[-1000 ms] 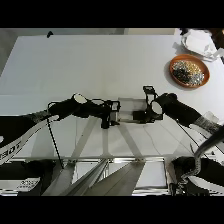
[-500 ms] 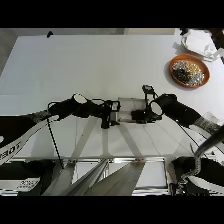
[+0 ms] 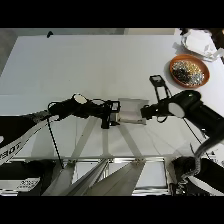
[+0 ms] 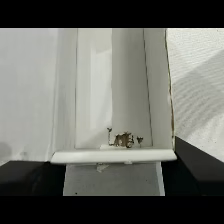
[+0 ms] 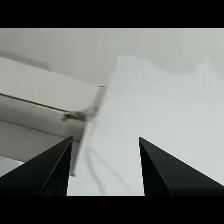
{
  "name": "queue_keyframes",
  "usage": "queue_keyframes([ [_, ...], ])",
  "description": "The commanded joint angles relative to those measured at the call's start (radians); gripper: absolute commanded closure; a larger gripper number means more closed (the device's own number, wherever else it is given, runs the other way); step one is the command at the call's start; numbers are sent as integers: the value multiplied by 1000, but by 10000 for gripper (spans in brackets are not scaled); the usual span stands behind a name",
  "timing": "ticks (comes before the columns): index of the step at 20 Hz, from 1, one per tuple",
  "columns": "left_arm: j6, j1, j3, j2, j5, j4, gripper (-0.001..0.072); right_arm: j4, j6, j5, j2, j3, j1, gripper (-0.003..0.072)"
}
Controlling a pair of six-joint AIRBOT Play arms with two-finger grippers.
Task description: Fold the box and place the chain.
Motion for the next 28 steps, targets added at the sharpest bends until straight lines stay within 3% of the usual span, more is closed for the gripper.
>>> queue_keyframes([
  [1, -1, 0, 1, 0, 1, 0, 643, -19, -200, 122, 81, 117, -158, 227],
  [5, -1, 0, 1, 0, 1, 0, 643, -11, -403, 58, -26, 295, -475, 288],
  [10, -1, 0, 1, 0, 1, 0, 643, 9, -497, 39, -417, 494, -745, 287],
  [14, -1, 0, 1, 0, 1, 0, 643, 3, -496, 47, -674, 674, -778, 287],
  [17, -1, 0, 1, 0, 1, 0, 643, 10, -467, 34, -788, 769, -778, 287],
  [23, -1, 0, 1, 0, 1, 0, 643, 70, -468, -9, -872, 796, -778, 293],
  [28, -1, 0, 1, 0, 1, 0, 643, 99, -470, -8, -893, 796, -778, 439],
])
